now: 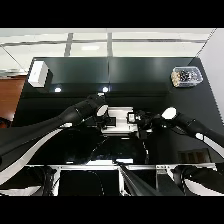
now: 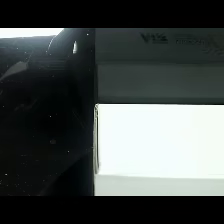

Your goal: Fold the box and place the chain.

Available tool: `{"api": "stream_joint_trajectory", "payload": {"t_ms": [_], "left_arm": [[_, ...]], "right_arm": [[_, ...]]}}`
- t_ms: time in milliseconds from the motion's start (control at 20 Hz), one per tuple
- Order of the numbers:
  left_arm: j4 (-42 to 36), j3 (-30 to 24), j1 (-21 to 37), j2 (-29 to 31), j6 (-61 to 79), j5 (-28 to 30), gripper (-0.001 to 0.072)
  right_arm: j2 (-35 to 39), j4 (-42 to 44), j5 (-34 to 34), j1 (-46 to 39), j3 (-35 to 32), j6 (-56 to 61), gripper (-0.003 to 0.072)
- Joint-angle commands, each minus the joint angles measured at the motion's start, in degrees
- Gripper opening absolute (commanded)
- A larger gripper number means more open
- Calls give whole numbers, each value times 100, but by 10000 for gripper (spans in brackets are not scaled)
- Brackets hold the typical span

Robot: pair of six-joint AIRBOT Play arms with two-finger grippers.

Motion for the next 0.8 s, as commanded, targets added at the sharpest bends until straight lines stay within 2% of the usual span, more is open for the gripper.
{"api": "stream_joint_trajectory", "payload": {"t_ms": [0, 200, 300, 350, 400, 450, 500, 750], "left_arm": [[17, 0, -2, 2, 15, -26, 29], [9, 0, -4, 2, 15, -31, 29], [-4, 0, -4, 2, 13, -33, 29], [-2, 0, -4, 2, 13, -33, 29], [-4, 0, -4, 2, 13, -33, 29], [-4, 0, -4, 2, 13, -33, 29], [-4, 0, -4, 2, 13, -33, 29], [-7, 0, -4, 2, 13, -31, 29]], "right_arm": [[334, -382, 11, -4, 2, 435, 642], [570, -695, 52, -13, 2, 503, 639], [568, -695, 61, 4, 2, 503, 585], [570, -693, 105, 4, 2, 503, 433], [568, -688, 181, 4, 2, 503, 408], [568, -675, 258, 4, 2, 503, 235], [568, -667, 310, 4, 2, 505, 170], [498, 208, 275, 15, 0, 505, 170]]}}
